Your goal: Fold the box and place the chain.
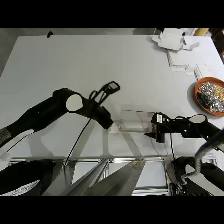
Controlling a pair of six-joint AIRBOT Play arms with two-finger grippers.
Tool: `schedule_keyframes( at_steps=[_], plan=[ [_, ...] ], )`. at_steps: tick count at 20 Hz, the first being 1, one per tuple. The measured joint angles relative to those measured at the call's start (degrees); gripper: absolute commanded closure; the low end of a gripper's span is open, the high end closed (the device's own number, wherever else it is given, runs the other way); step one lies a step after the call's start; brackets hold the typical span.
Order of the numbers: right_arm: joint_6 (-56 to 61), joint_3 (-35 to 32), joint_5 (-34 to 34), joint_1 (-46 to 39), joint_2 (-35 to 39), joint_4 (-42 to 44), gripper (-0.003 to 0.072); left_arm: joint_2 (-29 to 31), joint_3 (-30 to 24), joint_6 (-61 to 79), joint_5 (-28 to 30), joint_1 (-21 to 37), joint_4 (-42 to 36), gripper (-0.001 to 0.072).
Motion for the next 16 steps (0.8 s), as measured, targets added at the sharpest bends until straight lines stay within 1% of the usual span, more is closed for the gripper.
schedule_keyframes(
  at_steps=[3, 7, 9, 11, 13, 16],
  plan=[
    [0.0, 0.0, 0.0, 0.0, 0.0, 0.0, 0.0278, -1.3, -3.6, -9.2, 1.4, 1.9, -1.7, 0.0708],
    [0.0, 0.0, 0.0, 0.0, 0.0, 0.0, 0.0278, -6.4, -6.2, -13.5, 3.1, 2.7, -7.1, 0.0707],
    [0.0, 0.0, 0.0, 0.0, 0.0, 0.0, 0.0278, -8.7, -6.6, -13.3, 3.5, 2.6, -10.1, 0.0707],
    [0.0, 0.0, 0.0, 0.0, 0.0, 0.0, 0.0278, -9.7, -6.9, -11.0, 3.9, 2.1, -14.0, 0.0707],
    [0.0, 0.0, 0.0, 0.0, 0.0, 0.0, 0.0278, -9.7, -7.0, -8.4, 4.4, 1.3, -18.0, 0.0707],
    [0.0, 0.0, 0.0, 0.0, 0.0, 0.0, 0.0278, -7.9, -7.1, -6.2, 5.0, 0.7, -21.2, 0.0707]
  ],
)
